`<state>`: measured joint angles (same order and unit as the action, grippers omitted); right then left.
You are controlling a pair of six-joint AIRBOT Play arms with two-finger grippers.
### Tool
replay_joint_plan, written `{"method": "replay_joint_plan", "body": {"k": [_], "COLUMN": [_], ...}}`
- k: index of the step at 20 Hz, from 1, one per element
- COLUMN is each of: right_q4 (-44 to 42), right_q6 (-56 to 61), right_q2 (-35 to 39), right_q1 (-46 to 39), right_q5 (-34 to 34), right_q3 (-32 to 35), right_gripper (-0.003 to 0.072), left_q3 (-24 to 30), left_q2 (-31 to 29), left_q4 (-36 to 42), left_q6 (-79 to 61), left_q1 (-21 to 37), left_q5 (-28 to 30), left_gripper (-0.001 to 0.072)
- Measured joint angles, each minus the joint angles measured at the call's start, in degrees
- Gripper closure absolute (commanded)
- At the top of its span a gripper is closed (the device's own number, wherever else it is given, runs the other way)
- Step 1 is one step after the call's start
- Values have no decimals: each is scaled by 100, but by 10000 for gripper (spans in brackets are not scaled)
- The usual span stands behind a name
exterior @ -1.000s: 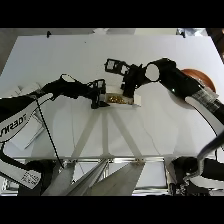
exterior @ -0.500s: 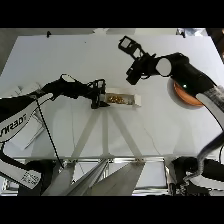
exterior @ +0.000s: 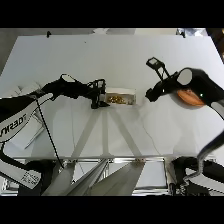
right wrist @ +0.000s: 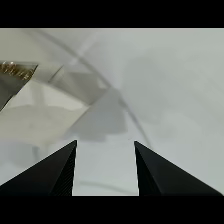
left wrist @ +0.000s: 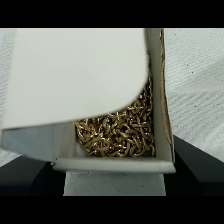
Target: Fold the box and place the chain.
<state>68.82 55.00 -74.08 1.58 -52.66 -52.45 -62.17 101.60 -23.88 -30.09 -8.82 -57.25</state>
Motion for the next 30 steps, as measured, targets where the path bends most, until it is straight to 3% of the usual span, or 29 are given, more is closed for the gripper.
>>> {"method": "replay_joint_plan", "body": {"k": [6,14,30], "right_q4": [-1429,-2850,-4758], "right_q6": [-498,-892,-2068], "right_q2": [20,-127,-605], "right_q1": [-173,-702,-1036], "right_q5": [293,584,-422], "right_q3": [754,957,1342], "right_gripper": [275,269,292], "left_q3": [0,0,0], "left_q2": [0,0,0], "left_q4": [0,2,0], "left_q6": [-2,-4,-9], "left_q1": [0,0,0], "left_q5": [0,0,0], "left_gripper": [197,197,197]}}
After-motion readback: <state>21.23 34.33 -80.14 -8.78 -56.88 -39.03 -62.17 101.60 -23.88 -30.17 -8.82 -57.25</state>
